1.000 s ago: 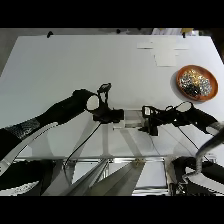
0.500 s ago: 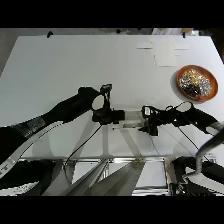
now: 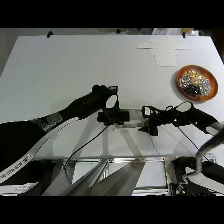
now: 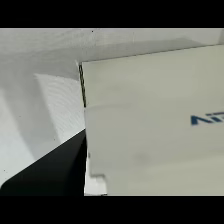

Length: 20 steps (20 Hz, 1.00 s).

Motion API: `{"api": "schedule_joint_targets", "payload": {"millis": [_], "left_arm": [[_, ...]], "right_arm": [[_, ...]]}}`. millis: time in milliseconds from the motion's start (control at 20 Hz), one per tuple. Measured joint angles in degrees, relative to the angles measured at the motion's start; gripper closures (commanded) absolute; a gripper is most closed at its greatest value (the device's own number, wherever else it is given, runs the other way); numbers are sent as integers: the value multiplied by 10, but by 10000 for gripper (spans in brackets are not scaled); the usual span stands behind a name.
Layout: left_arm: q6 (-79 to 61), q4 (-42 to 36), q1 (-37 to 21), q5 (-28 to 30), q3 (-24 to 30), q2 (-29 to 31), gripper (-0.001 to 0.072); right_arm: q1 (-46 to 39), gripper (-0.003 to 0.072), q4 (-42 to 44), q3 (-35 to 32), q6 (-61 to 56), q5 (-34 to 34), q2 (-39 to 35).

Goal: Fold the box and place the chain.

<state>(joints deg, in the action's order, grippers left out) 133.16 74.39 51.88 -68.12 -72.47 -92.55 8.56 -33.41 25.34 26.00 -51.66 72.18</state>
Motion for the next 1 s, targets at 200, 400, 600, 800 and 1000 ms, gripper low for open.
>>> {"api": "schedule_joint_targets", "payload": {"millis": [200,400,600,800,1000], "left_arm": [[20,20,6,-6,-4,-14,377],[35,38,9,-8,-5,-20,397],[47,46,13,-7,-5,-30,424],[51,50,17,-9,-6,-36,647],[55,49,17,-10,-6,-37,709]], "right_arm": [[0,320,0,0,0,0,0],[0,320,0,0,0,0,0],[0,320,0,0,0,0,0],[0,320,0,0,0,0,0],[0,320,0,0,0,0,0]]}}
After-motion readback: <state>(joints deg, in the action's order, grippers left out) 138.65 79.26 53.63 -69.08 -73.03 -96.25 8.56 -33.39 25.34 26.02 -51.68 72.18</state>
